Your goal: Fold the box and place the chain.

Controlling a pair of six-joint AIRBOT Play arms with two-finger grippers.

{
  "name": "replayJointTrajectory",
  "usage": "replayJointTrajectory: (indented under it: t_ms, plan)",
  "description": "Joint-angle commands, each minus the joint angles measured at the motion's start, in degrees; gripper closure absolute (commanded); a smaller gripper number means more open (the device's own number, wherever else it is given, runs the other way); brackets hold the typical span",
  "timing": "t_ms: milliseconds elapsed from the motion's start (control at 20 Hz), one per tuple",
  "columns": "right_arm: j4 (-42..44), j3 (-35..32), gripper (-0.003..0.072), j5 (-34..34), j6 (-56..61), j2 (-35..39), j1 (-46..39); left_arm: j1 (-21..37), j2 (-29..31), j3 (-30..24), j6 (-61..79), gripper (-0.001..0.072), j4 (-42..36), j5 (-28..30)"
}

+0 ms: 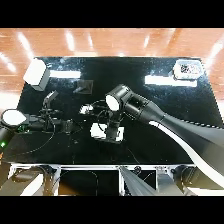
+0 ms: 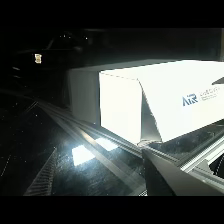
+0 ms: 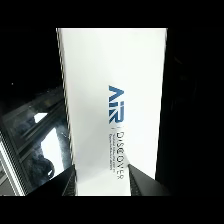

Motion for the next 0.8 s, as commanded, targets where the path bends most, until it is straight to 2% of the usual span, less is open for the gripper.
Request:
replayJointTrajectory:
  t_ms: [0, 250, 300, 350, 750]
  plan:
    - [0.11, -0.13, 0.0278, -0.39, 0.04, -0.02, 0.63, -0.02, -0.02, -0.02, 0.02, 0.0076, 0.02, 0.0]
    - [0.07, -0.13, 0.0276, -0.57, 0.04, -0.13, 1.2, 0.0, -0.02, -0.02, 0.02, 0.0076, 0.02, 0.04]
    - [0.04, -0.13, 0.0195, -0.61, 0.07, -0.13, 1.22, 0.0, -0.02, -0.02, 0.02, 0.0076, 0.02, 0.02]
    - [-0.04, -0.13, 0.0187, -0.66, 0.04, -0.13, 1.22, 0.0, -0.02, -0.02, 0.02, 0.0076, 0.02, 0.02]
    - [-0.52, -0.13, 0.0187, -0.48, 0.07, -0.52, 1.33, 0.0, -0.02, -0.02, 0.02, 0.0076, 0.02, 0.04]
